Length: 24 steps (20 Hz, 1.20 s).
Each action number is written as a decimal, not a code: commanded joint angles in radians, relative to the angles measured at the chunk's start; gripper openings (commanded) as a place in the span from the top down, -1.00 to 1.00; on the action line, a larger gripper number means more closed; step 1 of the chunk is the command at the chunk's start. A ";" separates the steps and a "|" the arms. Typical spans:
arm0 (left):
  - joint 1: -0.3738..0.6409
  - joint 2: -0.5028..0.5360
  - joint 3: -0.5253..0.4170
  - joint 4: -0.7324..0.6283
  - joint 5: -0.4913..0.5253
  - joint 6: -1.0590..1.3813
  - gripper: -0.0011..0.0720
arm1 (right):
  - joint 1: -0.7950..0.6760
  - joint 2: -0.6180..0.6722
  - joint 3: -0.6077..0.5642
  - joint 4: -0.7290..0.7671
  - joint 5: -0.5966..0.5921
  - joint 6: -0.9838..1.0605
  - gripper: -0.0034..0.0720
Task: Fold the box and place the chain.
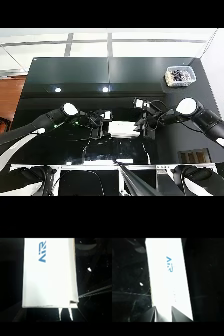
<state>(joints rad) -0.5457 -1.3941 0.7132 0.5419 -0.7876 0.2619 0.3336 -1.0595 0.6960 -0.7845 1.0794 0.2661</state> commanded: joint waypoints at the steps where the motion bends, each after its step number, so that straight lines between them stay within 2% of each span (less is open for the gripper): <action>1: 0.000 -0.001 0.000 0.000 0.001 0.000 0.04 | 0.001 0.000 0.000 0.005 -0.003 0.000 0.24; 4: 0.000 -0.001 0.000 0.000 0.001 0.000 0.04 | 0.001 0.000 0.000 0.005 -0.003 0.000 0.25; 5: 0.000 -0.001 0.000 0.000 0.001 0.000 0.04 | 0.001 0.000 0.000 0.005 -0.003 0.000 0.41; 8: 0.000 -0.001 0.000 0.000 0.001 0.000 0.04 | 0.001 0.000 0.000 0.005 -0.003 0.000 0.43; 10: 0.000 -0.001 0.000 0.000 0.001 0.000 0.04 | 0.001 0.000 0.000 0.003 -0.003 0.000 0.59; 24: 0.000 -0.001 0.000 0.000 0.001 0.000 0.04 | 0.001 0.000 -0.002 -0.042 0.001 0.048 0.51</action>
<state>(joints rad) -0.5457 -1.3941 0.7132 0.5415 -0.7876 0.2623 0.3336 -1.0592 0.6952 -0.8120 1.0782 0.3054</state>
